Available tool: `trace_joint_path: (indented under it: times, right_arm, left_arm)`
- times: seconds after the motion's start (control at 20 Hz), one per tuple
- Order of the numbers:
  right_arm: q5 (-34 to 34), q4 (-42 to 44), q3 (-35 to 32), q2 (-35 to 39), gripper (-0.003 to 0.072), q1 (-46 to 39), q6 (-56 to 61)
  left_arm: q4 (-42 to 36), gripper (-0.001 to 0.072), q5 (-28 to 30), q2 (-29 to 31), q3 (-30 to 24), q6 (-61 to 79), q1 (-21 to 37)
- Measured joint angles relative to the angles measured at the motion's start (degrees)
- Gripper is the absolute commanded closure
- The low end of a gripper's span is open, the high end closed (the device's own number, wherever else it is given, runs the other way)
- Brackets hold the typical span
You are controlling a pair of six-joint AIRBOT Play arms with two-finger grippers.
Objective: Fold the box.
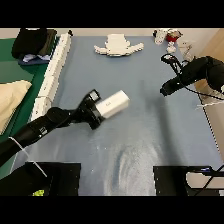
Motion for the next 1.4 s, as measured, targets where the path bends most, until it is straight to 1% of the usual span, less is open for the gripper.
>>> trace_joint_path:
  times: [0.05, 0.15, 0.3, 0.4, 0.55, 0.7, 0.9, 1.0, 1.1, 1.25, 1.4]
  right_arm:
    - [0.0, 0.0, 0.0, 0.0, 0.0682, 0.0, 0.0]
    - [0.0, 0.0, 0.0, 0.0, 0.0682, 0.0, 0.0]
    - [0.0, 0.0, 0.0, 0.0, 0.0682, 0.0, 0.0]
    - [0.0, 0.0, 0.0, 0.0, 0.0682, 0.0, 0.0]
    - [0.0, 0.0, 0.0, 0.0, 0.0682, 0.0, 0.0]
    - [0.0, 0.0, 0.0, 0.0, 0.0682, 0.0, 0.0]
    - [0.0, 0.0, 0.0, 0.0, 0.0682, 0.0, 0.0]
    - [0.0, 0.0, 0.0, 0.0, 0.0682, 0.0, 0.0]
    - [0.0, 0.0, 0.0, 0.0, 0.0682, 0.0, 0.0]
    - [0.0, 0.0, 0.0, 0.0, 0.0682, 0.0, 0.0]
    - [0.0, 0.0, 0.0, 0.0, 0.0682, 0.0, 0.0]
  left_arm:
    - [1.2, 0.0299, 1.4, -0.2, 1.0, -3.1, 2.3]
    - [3.5, 0.0299, 3.4, -2.3, 4.1, -8.5, 7.4]
    - [7.3, 0.0299, 3.7, -8.8, 10.8, -14.9, 14.5]
    - [10.9, 0.03, 2.3, -14.5, 16.6, -20.4, 18.9]
    - [18.3, 0.0299, -1.9, -23.7, 26.3, -28.9, 24.2]
    - [26.2, 0.0299, -6.5, -31.8, 35.4, -36.8, 27.5]
    - [33.4, 0.0299, -8.7, -39.4, 44.4, -45.6, 29.5]
    - [35.2, 0.0299, -9.2, -42.0, 47.1, -48.6, 30.1]
    - [36.0, 0.03, -9.2, -44.0, 48.7, -51.0, 30.4]
    - [37.0, 0.0299, -9.3, -46.1, 49.7, -53.5, 30.7]
    - [37.4, 0.03, -9.0, -47.0, 50.2, -54.5, 30.8]
